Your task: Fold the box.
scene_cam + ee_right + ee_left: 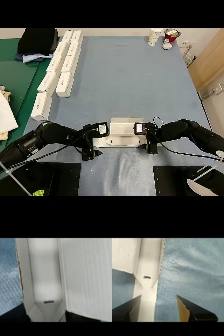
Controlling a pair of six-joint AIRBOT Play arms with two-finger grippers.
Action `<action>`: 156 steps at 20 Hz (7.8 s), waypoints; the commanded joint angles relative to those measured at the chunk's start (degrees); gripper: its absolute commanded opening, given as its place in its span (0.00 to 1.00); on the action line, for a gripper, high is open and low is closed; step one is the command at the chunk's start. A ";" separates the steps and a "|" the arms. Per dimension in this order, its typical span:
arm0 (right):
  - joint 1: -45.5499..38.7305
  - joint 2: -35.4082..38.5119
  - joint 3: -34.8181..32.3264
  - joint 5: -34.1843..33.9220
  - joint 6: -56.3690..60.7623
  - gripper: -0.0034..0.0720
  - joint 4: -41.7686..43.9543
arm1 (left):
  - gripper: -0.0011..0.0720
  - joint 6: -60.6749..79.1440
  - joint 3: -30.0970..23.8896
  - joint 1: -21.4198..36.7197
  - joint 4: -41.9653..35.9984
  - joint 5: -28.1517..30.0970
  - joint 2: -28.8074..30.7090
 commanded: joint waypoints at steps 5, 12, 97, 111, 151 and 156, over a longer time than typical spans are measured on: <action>0.02 0.07 0.07 0.00 0.04 0.73 0.00 | 0.92 24.83 -0.81 0.81 -14.64 9.97 -10.95; 0.02 0.07 0.07 0.00 0.04 0.73 0.00 | 0.20 27.76 0.57 0.52 -17.16 11.19 -13.66; 0.02 0.07 0.07 0.00 0.04 0.73 0.02 | 0.58 -104.06 21.24 -13.11 24.11 -3.72 -22.99; 0.02 0.07 0.07 0.00 0.04 0.73 0.00 | 0.47 -123.95 37.44 -21.97 37.35 -20.48 -38.62; 0.02 0.07 0.07 0.00 0.04 0.74 0.00 | 0.03 -101.53 41.88 -22.69 38.38 -43.32 -22.64; 0.02 0.07 0.07 0.00 0.04 0.73 0.00 | 0.03 -82.66 36.81 -25.00 34.91 -32.17 -21.57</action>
